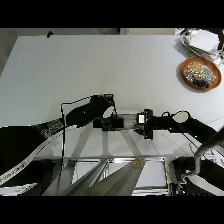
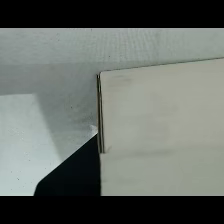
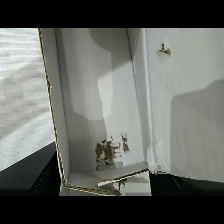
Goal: Fold the box and place the chain.
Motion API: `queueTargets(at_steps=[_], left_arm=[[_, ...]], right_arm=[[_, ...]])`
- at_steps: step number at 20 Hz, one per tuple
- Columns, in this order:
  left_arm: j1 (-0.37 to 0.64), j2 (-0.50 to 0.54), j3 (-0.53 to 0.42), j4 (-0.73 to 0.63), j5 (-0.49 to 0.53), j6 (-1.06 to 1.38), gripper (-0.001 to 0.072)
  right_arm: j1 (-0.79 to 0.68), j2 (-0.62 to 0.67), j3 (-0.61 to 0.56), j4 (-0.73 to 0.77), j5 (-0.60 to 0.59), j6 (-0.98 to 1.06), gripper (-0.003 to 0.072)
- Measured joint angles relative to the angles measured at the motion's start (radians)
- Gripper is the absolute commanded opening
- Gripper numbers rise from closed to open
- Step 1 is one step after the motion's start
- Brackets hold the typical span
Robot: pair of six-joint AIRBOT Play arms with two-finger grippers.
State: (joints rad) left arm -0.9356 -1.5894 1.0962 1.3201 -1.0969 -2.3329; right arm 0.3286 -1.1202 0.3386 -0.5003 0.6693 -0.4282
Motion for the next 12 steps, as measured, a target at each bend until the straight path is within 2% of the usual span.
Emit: queueTargets(at_steps=[3,4,6,7,12], left_arm=[[0.000,0.000,0.000,-0.002,0.001,-0.001,0.0041],[0.000,0.000,0.000,-0.002,0.002,-0.001,0.0080],[0.000,0.000,0.000,-0.012,0.017,-0.002,0.0401],[0.000,0.000,0.001,-0.024,0.035,-0.003,0.0484],[0.006,0.014,-0.001,-0.012,0.019,-0.001,0.0482]], right_arm=[[0.000,0.000,0.000,0.000,0.000,0.000,0.0321],[0.000,0.000,0.000,0.000,0.000,0.000,0.0321],[0.000,0.000,0.000,0.000,-0.001,0.000,0.0321],[0.000,0.000,0.000,0.000,-0.001,0.000,0.0321],[0.000,0.000,0.000,0.001,-0.001,0.000,0.0321]])
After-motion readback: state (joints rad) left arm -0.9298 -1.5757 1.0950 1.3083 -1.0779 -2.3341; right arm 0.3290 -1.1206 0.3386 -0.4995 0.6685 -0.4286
